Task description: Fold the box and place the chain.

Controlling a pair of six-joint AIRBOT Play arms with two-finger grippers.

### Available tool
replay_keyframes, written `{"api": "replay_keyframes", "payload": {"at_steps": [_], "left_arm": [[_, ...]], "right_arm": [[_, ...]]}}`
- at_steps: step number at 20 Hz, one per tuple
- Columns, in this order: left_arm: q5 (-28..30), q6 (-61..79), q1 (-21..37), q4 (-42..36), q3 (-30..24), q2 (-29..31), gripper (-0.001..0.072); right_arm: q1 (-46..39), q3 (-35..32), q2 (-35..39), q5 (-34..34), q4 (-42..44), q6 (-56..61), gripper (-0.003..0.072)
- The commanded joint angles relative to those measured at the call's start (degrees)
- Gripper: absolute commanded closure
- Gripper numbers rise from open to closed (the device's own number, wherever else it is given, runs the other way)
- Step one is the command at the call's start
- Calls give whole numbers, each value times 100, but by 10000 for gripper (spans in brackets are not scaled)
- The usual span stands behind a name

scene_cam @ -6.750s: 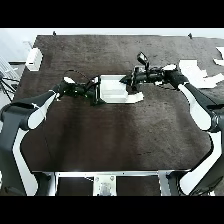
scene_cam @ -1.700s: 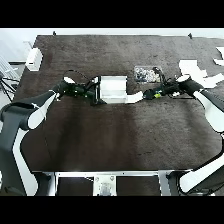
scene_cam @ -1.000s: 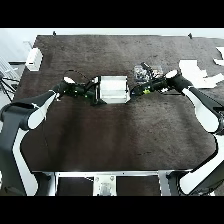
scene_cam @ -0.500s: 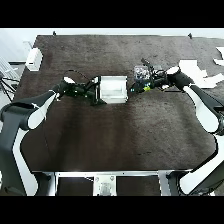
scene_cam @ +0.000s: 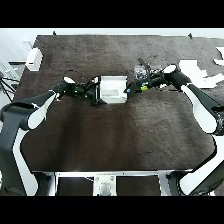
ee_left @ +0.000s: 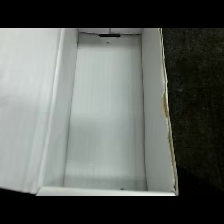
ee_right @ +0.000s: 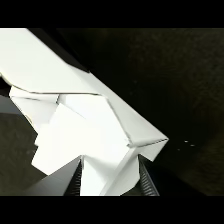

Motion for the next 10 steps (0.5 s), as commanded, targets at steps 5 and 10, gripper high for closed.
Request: {"api": "replay_keyframes", "payload": {"at_steps": [5, 10], "left_arm": [[-46, 4, 2, -4, -2, -4, 200], [-39, 4, 2, -7, -2, -4, 200]], "right_arm": [[133, 9, -9, -195, -245, 516, 268], [363, 13, -9, -350, -809, 1250, 268]]}}
